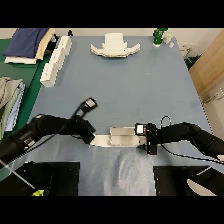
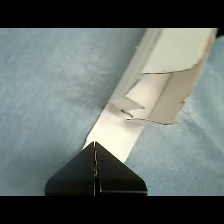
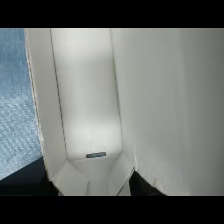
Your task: Fold the box.
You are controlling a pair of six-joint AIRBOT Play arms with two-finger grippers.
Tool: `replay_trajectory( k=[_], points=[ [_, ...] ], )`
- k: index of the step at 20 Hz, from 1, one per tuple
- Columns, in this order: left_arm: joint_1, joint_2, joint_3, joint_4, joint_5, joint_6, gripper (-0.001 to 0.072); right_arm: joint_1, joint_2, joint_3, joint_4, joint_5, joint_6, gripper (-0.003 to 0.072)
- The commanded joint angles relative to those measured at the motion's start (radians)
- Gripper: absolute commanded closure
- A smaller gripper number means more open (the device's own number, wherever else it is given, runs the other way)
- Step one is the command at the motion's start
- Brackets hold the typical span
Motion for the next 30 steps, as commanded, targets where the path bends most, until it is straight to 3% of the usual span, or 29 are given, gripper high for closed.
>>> replay_trajectory(
  k=[1,3,5,9,14,17,25,26,27,28,30],
  points=[
    [0.164,0.130,0.000,0.260,-0.166,-0.676,0.0698,0.001,0.001,0.000,0.000,0.000,0.000,0.0212],
    [0.271,0.117,-0.016,0.219,-0.294,-0.732,0.0698,0.001,0.000,0.000,0.000,0.000,0.000,0.0212],
    [0.317,0.081,-0.047,0.119,-0.336,-0.709,0.0698,0.001,0.001,0.000,0.000,0.000,0.000,0.0213],
    [0.231,0.016,-0.114,-0.079,-0.196,-0.668,0.0699,0.001,0.001,0.000,0.000,0.000,0.000,0.0212],
    [0.000,-0.100,-0.141,-0.143,0.050,-0.721,0.0699,0.001,0.001,0.000,0.000,0.000,0.000,0.0212],
    [-0.082,-0.130,-0.140,-0.222,0.180,-0.720,0.0699,0.001,0.001,0.000,0.000,0.000,0.000,0.0212],
    [-0.106,-0.036,-0.085,-0.223,0.135,-0.637,0.0696,0.001,0.001,0.000,0.000,0.000,0.000,0.0212],
    [-0.106,-0.029,-0.080,-0.223,0.119,-0.637,0.0657,0.001,0.001,0.000,0.000,0.000,0.000,0.0212],
    [-0.106,-0.026,-0.078,-0.224,0.116,-0.638,0.0362,0.001,0.001,0.000,0.000,0.000,0.000,0.0212],
    [-0.106,-0.028,-0.078,-0.235,0.117,-0.639,0.0175,0.001,0.001,0.000,0.000,0.000,0.000,0.0212],
    [-0.106,-0.042,-0.078,-0.262,0.121,-0.638,0.0184,0.001,0.001,0.000,0.000,0.000,0.000,0.0212]
  ],
)
